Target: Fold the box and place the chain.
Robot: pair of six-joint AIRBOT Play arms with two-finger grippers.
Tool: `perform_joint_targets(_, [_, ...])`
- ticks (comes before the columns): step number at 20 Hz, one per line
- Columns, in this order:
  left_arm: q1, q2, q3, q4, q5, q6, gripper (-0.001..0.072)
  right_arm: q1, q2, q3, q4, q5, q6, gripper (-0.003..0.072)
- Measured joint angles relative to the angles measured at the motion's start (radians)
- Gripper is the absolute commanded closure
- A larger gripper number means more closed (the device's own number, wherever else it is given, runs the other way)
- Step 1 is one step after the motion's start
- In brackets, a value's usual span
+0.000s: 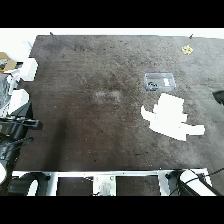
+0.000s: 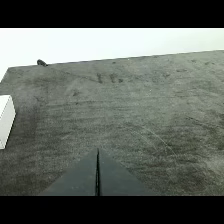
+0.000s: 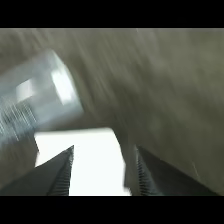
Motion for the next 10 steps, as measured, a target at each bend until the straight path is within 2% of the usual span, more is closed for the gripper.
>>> perform_joint_targets(2, [0.0, 0.0, 0.0, 0.0, 0.0, 0.0, 0.0696, -0.108, -0.085, 0.096, -0.114, 0.224, 0.093, 0.0222])
perform_joint_targets(5, [0.0, 0.0, 0.0, 0.0, 0.0, 0.0, 0.0696, -0.18, -0.219, 0.23, -0.238, 0.467, 0.158, 0.024])
perform_joint_targets(7, [0.0, 0.0, 0.0, 0.0, 0.0, 0.0, 0.0696, -0.2, -0.304, 0.295, -0.286, 0.566, 0.174, 0.024])
perform_joint_targets(10, [0.0, 0.0, 0.0, 0.0, 0.0, 0.0, 0.0696, -0.2, -0.415, 0.345, -0.338, 0.647, 0.17, 0.0241])
